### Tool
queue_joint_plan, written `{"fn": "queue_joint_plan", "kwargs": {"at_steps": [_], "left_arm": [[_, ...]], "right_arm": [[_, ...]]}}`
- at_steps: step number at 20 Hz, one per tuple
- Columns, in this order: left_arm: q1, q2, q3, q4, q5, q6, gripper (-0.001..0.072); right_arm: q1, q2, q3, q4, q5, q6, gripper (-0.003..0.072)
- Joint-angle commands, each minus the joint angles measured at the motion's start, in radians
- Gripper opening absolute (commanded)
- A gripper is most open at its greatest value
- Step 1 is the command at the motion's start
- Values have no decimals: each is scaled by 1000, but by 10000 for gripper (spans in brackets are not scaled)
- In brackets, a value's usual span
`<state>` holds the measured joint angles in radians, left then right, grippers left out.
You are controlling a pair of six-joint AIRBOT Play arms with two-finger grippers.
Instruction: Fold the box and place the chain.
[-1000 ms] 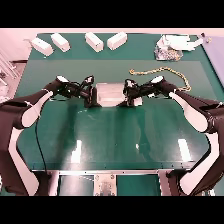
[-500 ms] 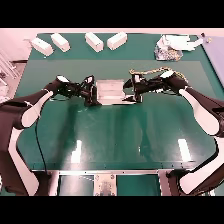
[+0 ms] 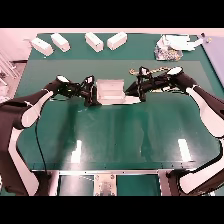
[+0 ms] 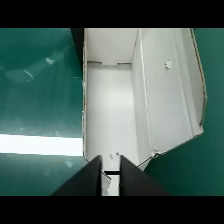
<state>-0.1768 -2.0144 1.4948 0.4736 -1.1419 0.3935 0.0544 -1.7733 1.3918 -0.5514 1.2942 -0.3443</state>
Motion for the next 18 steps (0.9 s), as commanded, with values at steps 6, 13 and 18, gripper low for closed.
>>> {"fn": "queue_joint_plan", "kwargs": {"at_steps": [6,13,18], "left_arm": [[1,0,0,-1,-29,-1,534],[1,0,0,-1,-29,-2,534],[1,0,0,-1,-30,-3,533]], "right_arm": [[66,2,10,111,-62,-16,3],[77,-93,158,111,-146,-26,2],[79,-191,254,105,-149,-11,2]]}}
